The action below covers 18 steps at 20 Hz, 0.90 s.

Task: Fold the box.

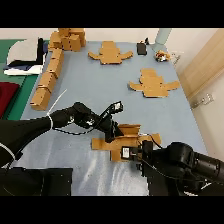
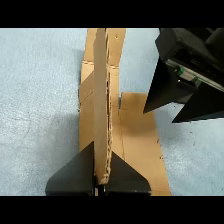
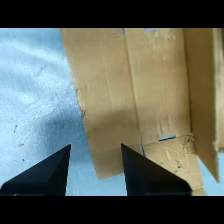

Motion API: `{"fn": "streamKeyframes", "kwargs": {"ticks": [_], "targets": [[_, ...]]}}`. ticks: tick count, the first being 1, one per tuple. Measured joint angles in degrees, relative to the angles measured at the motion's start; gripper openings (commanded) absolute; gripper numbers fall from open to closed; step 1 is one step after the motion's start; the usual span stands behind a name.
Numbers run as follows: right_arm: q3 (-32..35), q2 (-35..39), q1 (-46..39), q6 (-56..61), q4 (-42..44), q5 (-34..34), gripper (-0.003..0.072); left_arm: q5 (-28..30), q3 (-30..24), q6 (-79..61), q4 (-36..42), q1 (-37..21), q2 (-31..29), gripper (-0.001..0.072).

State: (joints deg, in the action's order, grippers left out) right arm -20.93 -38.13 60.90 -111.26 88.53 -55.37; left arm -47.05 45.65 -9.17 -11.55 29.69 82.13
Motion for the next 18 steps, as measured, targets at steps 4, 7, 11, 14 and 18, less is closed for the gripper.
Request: {"fn": "streamKeyframes", "kwargs": {"ticks": [4, 7, 11, 14, 18], "targets": [[1.16, -0.09, 3.34, 4.37, -6.21, 1.11, 0.0473, 0.02, 0.00, -0.02, 0.00, 0.00, 0.00, 0.0013], [1.68, -0.33, 4.11, 6.03, -9.16, 1.84, 0.0473, 0.02, 0.00, -0.02, 0.00, 0.00, 0.00, 0.0013], [2.01, -2.05, 4.50, 6.91, -10.62, 3.34, 0.0473, 0.02, 0.00, -0.02, 0.00, 0.00, 0.00, 0.0013], [2.03, -2.84, 4.63, 7.17, -10.86, 4.39, 0.0471, 0.02, 0.00, -0.02, 0.00, 0.00, 0.00, 0.0013], [2.05, -3.17, 4.70, 7.30, -11.50, 5.29, 0.0436, 0.02, 0.00, 0.00, 0.00, 0.00, 0.00, 0.0013]]}}
